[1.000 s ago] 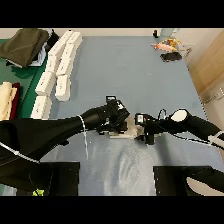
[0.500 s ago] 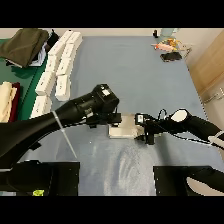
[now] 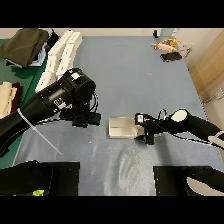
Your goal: Fold the box.
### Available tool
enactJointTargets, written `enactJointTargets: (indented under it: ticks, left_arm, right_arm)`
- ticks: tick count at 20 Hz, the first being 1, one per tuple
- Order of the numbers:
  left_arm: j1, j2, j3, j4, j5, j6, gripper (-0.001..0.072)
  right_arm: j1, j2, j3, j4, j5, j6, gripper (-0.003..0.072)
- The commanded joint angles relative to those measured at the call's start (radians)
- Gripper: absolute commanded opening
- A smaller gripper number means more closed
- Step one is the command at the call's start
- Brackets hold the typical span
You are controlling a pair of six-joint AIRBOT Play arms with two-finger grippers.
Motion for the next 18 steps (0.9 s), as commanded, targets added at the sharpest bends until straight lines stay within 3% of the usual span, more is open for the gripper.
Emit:
enactJointTargets:
  ticks: [1,4,7,9,10,11,12,15,18]
  left_arm:
    - [0.010,0.008,-0.037,-0.057,0.146,0.298,0.0013]
    - [0.014,0.009,-0.072,-0.101,0.211,0.518,0.0013]
    - [0.164,0.070,-0.204,-0.333,0.282,0.971,0.0011]
    - [0.272,0.139,-0.329,-0.462,0.412,1.320,0.0014]
    - [0.315,0.163,-0.380,-0.517,0.451,1.522,0.0073]
    - [0.350,0.176,-0.428,-0.566,0.502,1.683,0.0526]
    - [0.374,0.178,-0.469,-0.608,0.579,1.780,0.0693]
    - [0.389,0.174,-0.602,-0.761,0.837,2.082,0.0694]
    - [0.388,0.135,-0.701,-1.049,0.914,2.461,0.0694]
  right_arm:
    - [0.000,0.000,0.001,0.000,0.000,0.000,0.0475]
    - [0.000,0.000,0.001,0.000,0.000,0.000,0.0475]
    - [0.000,0.000,0.001,0.000,0.000,0.000,0.0475]
    - [0.000,0.000,0.001,0.000,0.000,0.000,0.0475]
    - [0.000,0.000,0.001,0.000,0.000,0.000,0.0474]
    - [0.000,0.000,0.001,0.000,0.000,0.000,0.0474]
    - [0.000,0.000,0.001,0.000,0.000,0.000,0.0475]
    - [0.000,0.000,0.001,0.000,0.000,0.000,0.0475]
    - [0.000,0.000,0.001,0.000,0.000,0.000,0.0474]
